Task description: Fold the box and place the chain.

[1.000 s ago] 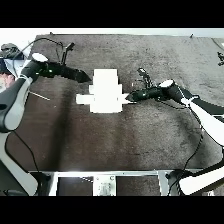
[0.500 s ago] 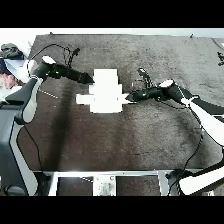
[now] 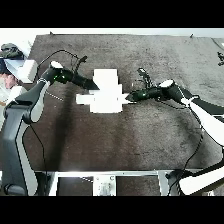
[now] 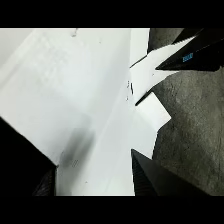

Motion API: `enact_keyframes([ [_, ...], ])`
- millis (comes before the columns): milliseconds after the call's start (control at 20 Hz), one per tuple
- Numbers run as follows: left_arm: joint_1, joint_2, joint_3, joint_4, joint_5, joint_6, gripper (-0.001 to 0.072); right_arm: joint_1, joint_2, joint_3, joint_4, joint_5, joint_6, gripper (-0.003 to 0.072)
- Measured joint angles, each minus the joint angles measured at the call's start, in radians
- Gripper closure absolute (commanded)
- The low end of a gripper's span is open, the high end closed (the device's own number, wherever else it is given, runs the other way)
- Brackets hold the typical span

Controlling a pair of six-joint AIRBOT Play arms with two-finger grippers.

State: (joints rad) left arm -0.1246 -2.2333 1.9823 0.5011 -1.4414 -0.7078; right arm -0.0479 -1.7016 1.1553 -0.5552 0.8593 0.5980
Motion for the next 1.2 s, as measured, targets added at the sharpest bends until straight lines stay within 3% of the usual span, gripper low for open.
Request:
enact_keyframes([
  [100, -0.003, -0.003, 0.001, -0.007, -0.010, 0.011, 0.0362, 0.000, 0.000, 0.000, -0.002, 0.000, 0.000, 0.0700],
  [350, -0.004, -0.006, 0.004, -0.014, -0.033, 0.036, 0.0378, 0.000, 0.000, 0.000, -0.003, 0.000, -0.002, 0.0699],
  [400, -0.004, -0.006, 0.007, -0.014, -0.036, 0.039, 0.0484, 0.000, 0.000, 0.000, -0.003, 0.000, -0.002, 0.0699],
  [500, -0.004, -0.006, 0.020, -0.014, -0.040, 0.046, 0.0487, 0.000, 0.000, 0.000, -0.003, 0.000, -0.003, 0.0700],
  [550, -0.004, -0.006, 0.026, -0.014, -0.043, 0.049, 0.0540, 0.000, 0.000, 0.000, -0.003, 0.000, -0.003, 0.0700],
  [750, -0.004, -0.006, 0.035, -0.006, -0.055, 0.065, 0.0547, 0.000, 0.000, 0.000, -0.004, 0.000, -0.003, 0.0699],
  [950, -0.004, -0.006, 0.038, -0.001, -0.076, 0.104, 0.0697, 0.000, 0.000, 0.000, -0.009, 0.000, -0.003, 0.0698],
  [1000, -0.004, -0.006, 0.038, -0.002, -0.083, 0.120, 0.0698, 0.000, 0.000, 0.000, -0.010, 0.000, -0.003, 0.0609],
  [1050, -0.004, -0.006, 0.038, -0.002, -0.084, 0.136, 0.0699, 0.000, 0.000, 0.000, -0.010, 0.000, -0.003, 0.0358],
  [1100, -0.004, -0.006, 0.038, 0.000, -0.084, 0.157, 0.0699, -0.001, 0.000, 0.000, -0.014, 0.000, -0.003, 0.0314],
  [1200, -0.004, -0.006, 0.038, 0.002, -0.086, 0.220, 0.0700, -0.009, 0.003, 0.000, -0.013, 0.000, -0.003, 0.0313],
])
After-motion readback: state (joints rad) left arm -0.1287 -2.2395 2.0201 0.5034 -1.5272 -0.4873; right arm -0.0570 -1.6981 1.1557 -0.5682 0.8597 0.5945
